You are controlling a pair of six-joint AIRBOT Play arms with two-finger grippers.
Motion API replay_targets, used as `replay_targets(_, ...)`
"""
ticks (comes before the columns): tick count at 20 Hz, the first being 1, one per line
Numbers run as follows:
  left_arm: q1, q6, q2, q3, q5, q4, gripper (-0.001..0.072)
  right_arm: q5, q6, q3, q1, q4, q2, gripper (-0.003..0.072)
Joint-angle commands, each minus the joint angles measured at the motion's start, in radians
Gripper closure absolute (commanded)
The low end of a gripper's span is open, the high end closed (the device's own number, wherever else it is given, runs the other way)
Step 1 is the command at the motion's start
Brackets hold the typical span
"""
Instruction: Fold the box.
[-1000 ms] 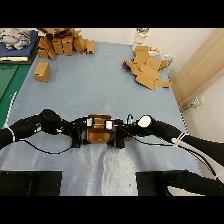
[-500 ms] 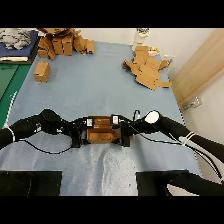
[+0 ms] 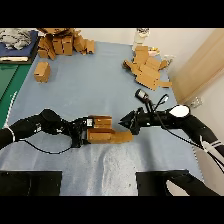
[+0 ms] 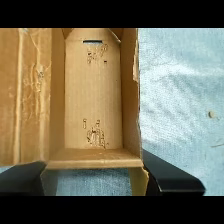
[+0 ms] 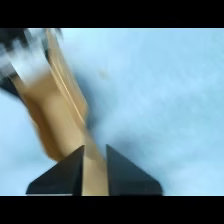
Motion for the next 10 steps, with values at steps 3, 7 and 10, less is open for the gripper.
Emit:
replay_targets(3, 0.0, 0.0, 0.0, 0.0, 0.0, 0.0, 0.0202, 0.072, 0.46, 0.001, 0.088, 0.097, 0.048, 0.0675)
replay_targets(7, 0.0, 0.0, 0.0, 0.0, 0.0, 0.0, 0.0202, -0.056, 0.609, 0.001, 0.17, 0.082, 0.015, 0.0681)
replay_targets(10, 0.0, 0.0, 0.0, 0.0, 0.0, 0.0, 0.0202, -0.119, 0.608, 0.013, 0.188, 0.167, -0.092, 0.0681)
